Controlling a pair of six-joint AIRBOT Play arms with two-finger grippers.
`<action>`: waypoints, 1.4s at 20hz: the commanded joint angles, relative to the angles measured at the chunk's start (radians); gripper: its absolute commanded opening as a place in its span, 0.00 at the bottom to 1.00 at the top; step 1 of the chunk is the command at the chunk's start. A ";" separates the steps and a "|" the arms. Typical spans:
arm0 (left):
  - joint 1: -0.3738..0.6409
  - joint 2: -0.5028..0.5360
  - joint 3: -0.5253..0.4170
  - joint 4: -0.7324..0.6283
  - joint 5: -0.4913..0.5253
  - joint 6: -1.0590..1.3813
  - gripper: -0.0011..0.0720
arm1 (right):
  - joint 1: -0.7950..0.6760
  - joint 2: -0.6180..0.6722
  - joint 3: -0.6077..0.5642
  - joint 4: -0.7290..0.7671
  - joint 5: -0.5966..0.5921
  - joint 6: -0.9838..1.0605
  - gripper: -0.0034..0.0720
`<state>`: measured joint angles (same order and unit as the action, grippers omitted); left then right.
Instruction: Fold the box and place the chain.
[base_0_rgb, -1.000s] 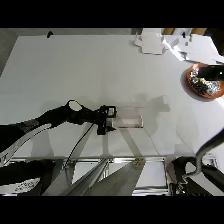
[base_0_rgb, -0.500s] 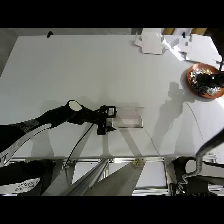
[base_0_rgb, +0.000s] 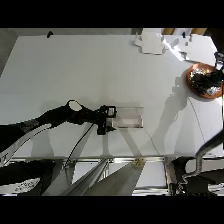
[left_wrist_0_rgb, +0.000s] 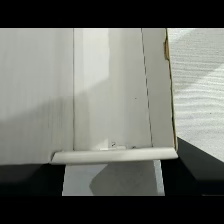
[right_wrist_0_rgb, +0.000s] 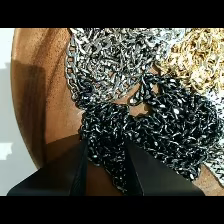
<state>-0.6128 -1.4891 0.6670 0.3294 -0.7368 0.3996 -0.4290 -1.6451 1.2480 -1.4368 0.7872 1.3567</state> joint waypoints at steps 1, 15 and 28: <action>0.000 0.001 0.000 0.000 0.000 0.000 0.16 | 0.000 -0.030 0.006 0.000 0.006 -0.001 0.33; 0.000 0.001 0.000 0.000 0.000 0.000 0.16 | 0.000 0.012 0.007 -0.003 0.066 -0.001 0.06; 0.000 0.001 0.000 0.000 0.000 0.000 0.16 | 0.000 0.267 0.006 0.143 0.152 -0.079 0.06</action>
<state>-0.6128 -1.4891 0.6670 0.3298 -0.7368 0.3996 -0.4290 -1.4700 1.2533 -1.3842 0.9081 1.3273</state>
